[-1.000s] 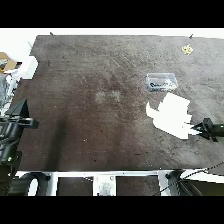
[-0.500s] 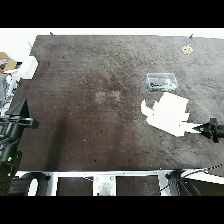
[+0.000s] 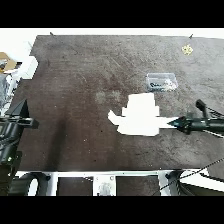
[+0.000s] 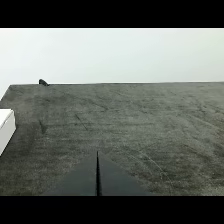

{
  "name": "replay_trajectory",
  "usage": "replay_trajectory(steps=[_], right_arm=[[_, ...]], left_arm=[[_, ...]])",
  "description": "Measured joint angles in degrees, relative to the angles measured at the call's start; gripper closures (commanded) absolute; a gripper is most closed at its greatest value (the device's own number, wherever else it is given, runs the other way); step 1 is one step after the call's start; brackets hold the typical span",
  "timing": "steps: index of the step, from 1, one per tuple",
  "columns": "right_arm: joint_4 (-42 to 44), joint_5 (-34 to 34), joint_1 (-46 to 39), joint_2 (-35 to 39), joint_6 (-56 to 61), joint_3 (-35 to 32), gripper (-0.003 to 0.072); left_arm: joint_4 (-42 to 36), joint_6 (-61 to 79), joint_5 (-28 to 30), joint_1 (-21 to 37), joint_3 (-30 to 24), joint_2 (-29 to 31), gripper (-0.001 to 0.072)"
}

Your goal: Fold the box and place the chain.

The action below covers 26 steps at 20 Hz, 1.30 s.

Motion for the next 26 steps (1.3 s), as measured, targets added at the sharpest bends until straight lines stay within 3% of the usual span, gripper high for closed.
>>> replay_trajectory(steps=[4, 9, 11, 17, 21, 26], right_arm=[[10.2, -10.5, 13.5, 0.1, -3.0, -2.5, 0.0687], [15.0, -21.6, 25.9, -3.8, -5.4, 4.3, 0.0686], [15.6, -23.8, 29.1, -6.8, -7.6, 8.5, 0.0687], [16.2, -29.6, 34.2, -12.8, -15.3, 14.4, 0.0686], [16.1, -34.3, 35.5, -13.8, -18.3, 15.1, 0.0686], [14.2, -37.5, 35.9, -14.1, -19.3, 15.3, 0.0686]], left_arm=[[0.0, 0.0, 0.0, 0.0, 0.0, 0.0, 0.0698], [0.0, 0.0, -1.0, 0.0, 0.1, 0.0, 0.0695], [0.0, 0.0, -2.7, 0.0, 0.1, 0.0, 0.0287], [0.2, 0.1, -7.3, 0.0, 1.4, -1.2, 0.0297], [0.3, -3.2, -13.1, 0.0, 8.2, -12.4, 0.0297], [1.9, -6.8, -27.4, 0.0, 23.0, -39.5, 0.0297]])
